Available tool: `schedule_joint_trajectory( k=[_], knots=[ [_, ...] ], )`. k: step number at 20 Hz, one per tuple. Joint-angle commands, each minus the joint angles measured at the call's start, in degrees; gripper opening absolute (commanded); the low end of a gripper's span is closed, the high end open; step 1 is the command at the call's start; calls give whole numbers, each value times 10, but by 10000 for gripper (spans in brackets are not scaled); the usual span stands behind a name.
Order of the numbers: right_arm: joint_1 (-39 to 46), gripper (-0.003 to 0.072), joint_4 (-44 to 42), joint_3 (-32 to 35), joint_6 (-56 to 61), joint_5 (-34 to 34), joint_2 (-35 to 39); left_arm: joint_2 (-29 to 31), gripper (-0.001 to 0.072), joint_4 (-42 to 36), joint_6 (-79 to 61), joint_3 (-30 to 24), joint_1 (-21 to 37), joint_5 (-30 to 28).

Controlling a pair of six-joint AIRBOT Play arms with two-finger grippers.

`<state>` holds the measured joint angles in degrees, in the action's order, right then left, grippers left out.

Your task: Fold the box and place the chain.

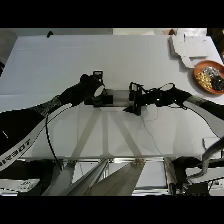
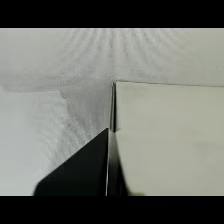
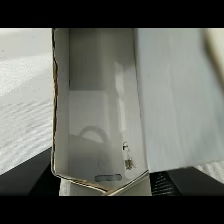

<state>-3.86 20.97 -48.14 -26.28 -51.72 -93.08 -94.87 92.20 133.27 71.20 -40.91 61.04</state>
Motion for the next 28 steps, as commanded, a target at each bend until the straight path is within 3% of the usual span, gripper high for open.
schedule_joint_trajectory(
  k=[1, 2, 5, 6, 7, 9, 14, 17, 20, 25, 26, 28],
  knots=[
    [0, 438, 0, -1, -1, 0, 0, 1, 264, -2, 9, 1, -1, -6],
    [0, 438, 0, -1, -1, 0, 0, 3, 350, -4, 9, 1, -1, -2],
    [0, 438, 0, -1, -1, 0, 0, 22, 362, -13, 4, 1, 6, -3],
    [0, 438, 0, -1, -1, 0, 0, 33, 439, -13, 2, 1, 11, -6],
    [0, 438, 0, -1, -1, 0, 0, 47, 462, -15, -2, 1, 19, -5],
    [0, 438, 0, -1, -1, 0, 0, 79, 462, -47, -45, 0, 41, 12],
    [0, 438, 0, -1, -1, 0, 0, 152, 461, -237, -240, 0, 145, 82],
    [0, 438, 0, -1, -1, 0, 0, 187, 456, -323, -431, 0, 210, 131],
    [0, 438, 0, -1, -1, 0, 0, 188, 455, -330, -657, -4, 273, 163],
    [0, 438, 0, -1, -1, 0, 0, 185, 454, -346, -997, -97, 344, 24],
    [0, 438, 0, -1, -1, 0, 0, 180, 454, -371, -1079, -116, 354, 11],
    [0, 438, 0, -1, -1, 0, 0, 148, 456, -466, -1250, -129, 377, 44]
  ],
)
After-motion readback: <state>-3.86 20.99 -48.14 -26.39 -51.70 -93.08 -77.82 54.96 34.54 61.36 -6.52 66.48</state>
